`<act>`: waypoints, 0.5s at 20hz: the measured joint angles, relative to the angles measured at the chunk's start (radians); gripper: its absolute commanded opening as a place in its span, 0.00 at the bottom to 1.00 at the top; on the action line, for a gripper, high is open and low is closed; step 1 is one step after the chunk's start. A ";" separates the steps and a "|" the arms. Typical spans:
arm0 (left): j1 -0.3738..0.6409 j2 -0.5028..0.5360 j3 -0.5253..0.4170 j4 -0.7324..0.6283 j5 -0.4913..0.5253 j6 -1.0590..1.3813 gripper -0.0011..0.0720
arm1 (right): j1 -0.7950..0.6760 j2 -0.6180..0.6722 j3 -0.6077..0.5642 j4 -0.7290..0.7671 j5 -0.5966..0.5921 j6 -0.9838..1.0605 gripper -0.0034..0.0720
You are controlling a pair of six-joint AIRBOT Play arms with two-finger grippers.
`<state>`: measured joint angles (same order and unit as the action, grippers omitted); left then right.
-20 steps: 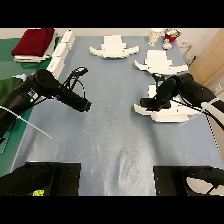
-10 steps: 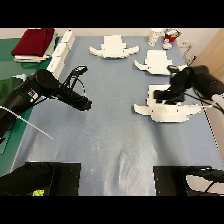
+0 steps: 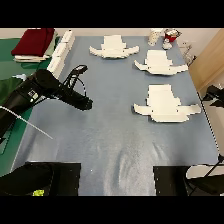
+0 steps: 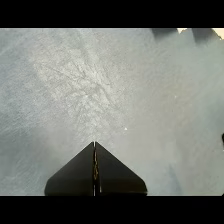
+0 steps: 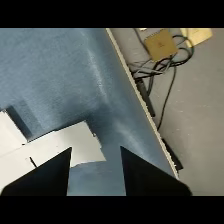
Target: Fold the box.
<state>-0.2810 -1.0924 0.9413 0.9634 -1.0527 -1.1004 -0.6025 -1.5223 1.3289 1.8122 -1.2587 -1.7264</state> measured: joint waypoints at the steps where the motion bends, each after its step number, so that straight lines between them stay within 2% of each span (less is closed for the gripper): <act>1: 0.000 0.000 0.000 -0.004 0.002 0.000 0.04 | -0.036 -0.043 0.032 0.047 -0.035 -0.043 0.70; 4: 0.000 0.000 0.000 -0.015 0.005 0.000 0.04 | -0.098 -0.166 0.114 0.159 -0.150 -0.159 0.68; 8: 0.000 0.000 0.000 -0.025 0.005 0.000 0.04 | -0.108 -0.261 0.153 0.261 -0.248 -0.278 0.63; 9: 0.000 0.000 0.000 -0.026 0.005 0.000 0.04 | -0.105 -0.279 0.157 0.273 -0.270 -0.299 0.53; 10: 0.000 0.000 0.000 -0.026 0.005 0.000 0.04 | -0.098 -0.293 0.160 0.284 -0.292 -0.314 0.39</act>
<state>-0.2810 -1.0924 0.9413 0.9379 -1.0473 -1.1007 -0.7002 -1.8153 1.4887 2.0960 -1.5509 -2.0399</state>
